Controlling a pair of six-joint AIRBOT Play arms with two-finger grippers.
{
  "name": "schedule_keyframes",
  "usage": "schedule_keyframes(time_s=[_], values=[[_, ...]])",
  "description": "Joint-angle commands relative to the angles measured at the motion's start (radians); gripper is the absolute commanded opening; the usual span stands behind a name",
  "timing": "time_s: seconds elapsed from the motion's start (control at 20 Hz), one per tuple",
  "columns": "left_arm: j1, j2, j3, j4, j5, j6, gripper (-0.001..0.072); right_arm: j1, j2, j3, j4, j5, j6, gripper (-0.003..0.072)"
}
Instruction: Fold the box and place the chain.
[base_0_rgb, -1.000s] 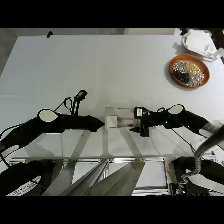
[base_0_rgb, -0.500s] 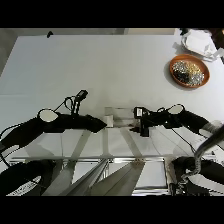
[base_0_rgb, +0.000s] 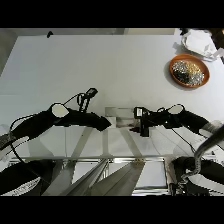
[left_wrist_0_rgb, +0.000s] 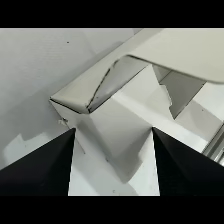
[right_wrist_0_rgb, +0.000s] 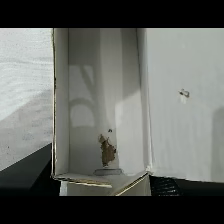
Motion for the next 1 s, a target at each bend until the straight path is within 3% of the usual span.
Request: schedule_keyframes(time_s=[0.0, 0.5, 0.8, 0.95], values=[[-0.010, -0.013, 0.019, 0.034, 0.004, -0.026, 0.0531, 0.000, 0.001, 0.000, 0.000, 0.000, 0.000, 0.0337], [-0.032, -0.023, 0.050, 0.076, 0.080, -0.109, 0.0530, 0.000, 0.001, 0.000, 0.000, 0.000, 0.000, 0.0337], [-0.030, -0.023, 0.050, 0.072, 0.080, -0.109, 0.0526, 0.000, 0.001, 0.000, 0.000, 0.000, 0.000, 0.0337], [-0.023, -0.011, 0.050, 0.073, 0.030, -0.109, 0.0527, 0.000, 0.001, 0.000, 0.000, 0.000, 0.000, 0.0337]])
